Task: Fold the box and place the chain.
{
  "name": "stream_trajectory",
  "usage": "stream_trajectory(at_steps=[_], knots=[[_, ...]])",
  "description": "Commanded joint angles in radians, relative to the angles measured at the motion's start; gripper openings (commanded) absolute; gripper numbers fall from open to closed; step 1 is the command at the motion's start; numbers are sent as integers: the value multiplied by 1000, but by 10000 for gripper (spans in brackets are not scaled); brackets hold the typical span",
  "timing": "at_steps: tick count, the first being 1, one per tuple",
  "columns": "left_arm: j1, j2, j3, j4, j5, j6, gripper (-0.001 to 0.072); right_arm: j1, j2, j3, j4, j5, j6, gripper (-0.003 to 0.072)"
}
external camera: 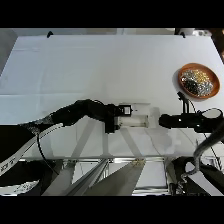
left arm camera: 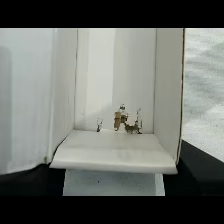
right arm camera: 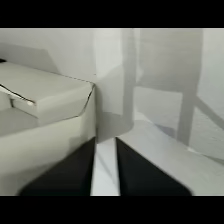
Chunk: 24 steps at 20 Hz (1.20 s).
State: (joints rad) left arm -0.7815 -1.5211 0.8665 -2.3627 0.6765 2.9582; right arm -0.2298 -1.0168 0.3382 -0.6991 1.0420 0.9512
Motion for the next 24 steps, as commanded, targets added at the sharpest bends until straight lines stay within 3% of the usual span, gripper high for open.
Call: stream_trajectory(at_steps=[1, 9, 13, 15, 20, 24], knots=[[1, 1, 1, 0, 0, 0, 73, -1, 0, 0, 55, 44, -22, 264], [1, 1, 1, 0, 0, 0, 73, -1, 75, 19, 53, 104, -36, 281], [1, 1, 1, 0, 0, 0, 73, 15, 86, 24, 52, 147, -37, 351], [1, 1, 1, 0, 0, 0, 73, 45, 86, 24, 51, 138, -44, 576], [1, 1, 1, 0, 0, 0, 73, 175, 86, 36, 33, 10, -3, 578], [1, 1, 1, 0, 0, 0, 73, 335, 86, 135, -202, -49, 232, 569]])
